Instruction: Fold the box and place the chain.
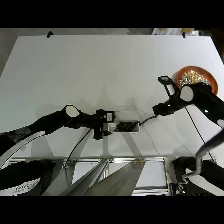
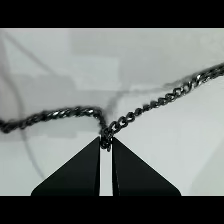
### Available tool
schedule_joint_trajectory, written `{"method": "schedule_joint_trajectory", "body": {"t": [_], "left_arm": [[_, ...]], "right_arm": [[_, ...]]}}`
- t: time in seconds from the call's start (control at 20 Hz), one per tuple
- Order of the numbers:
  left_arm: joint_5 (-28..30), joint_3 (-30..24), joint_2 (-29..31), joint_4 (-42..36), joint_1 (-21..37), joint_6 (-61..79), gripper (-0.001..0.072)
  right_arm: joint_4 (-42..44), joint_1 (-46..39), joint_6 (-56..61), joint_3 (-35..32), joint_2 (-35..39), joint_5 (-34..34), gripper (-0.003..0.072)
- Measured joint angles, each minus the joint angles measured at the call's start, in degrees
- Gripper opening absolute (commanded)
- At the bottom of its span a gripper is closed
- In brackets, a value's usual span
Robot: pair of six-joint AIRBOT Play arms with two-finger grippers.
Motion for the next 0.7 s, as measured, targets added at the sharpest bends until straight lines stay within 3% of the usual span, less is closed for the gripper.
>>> {"method": "schedule_joint_trajectory", "body": {"t": [0.3,0.7], "left_arm": [[0.0,0.0,0.0,0.0,0.0,0.0,0.0205],[-0.2,0.0,0.0,0.0,0.0,0.0,0.0205]], "right_arm": [[13.8,11.4,-0.7,0.0,12.4,-1.5,0.0016],[19.0,26.3,-0.9,0.0,15.6,-11.6,0.0017]]}}
